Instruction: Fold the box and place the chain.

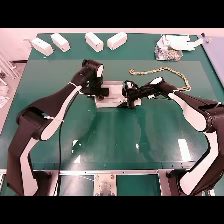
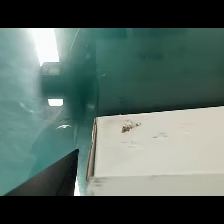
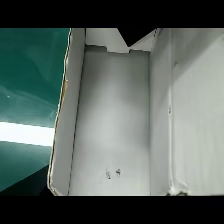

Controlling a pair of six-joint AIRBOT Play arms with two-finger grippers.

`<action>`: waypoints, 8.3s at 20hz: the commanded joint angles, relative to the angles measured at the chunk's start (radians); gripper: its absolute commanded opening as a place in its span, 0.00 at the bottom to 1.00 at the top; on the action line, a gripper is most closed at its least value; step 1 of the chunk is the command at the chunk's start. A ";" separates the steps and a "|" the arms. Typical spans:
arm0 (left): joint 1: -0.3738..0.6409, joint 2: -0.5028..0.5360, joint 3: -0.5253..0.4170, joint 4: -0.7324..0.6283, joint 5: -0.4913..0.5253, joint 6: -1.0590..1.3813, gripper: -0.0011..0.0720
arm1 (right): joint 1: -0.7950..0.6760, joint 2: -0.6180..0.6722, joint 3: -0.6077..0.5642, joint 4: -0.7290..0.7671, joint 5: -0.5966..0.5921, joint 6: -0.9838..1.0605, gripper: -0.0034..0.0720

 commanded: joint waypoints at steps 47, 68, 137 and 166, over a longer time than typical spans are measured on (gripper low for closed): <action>-0.005 -0.014 0.021 -0.024 -0.003 -0.014 0.59 | 0.000 0.000 0.000 0.000 0.000 0.000 0.82; 0.147 0.160 0.047 -0.183 -0.197 0.320 0.59 | 0.000 0.000 0.000 0.000 0.000 0.000 0.82; 0.404 0.033 -0.477 -1.082 0.214 2.389 1.00 | 0.000 0.000 0.000 0.000 0.000 0.000 0.82; 0.372 0.017 -0.476 -1.077 0.210 2.371 0.74 | 0.000 0.000 0.000 0.000 0.000 0.000 0.82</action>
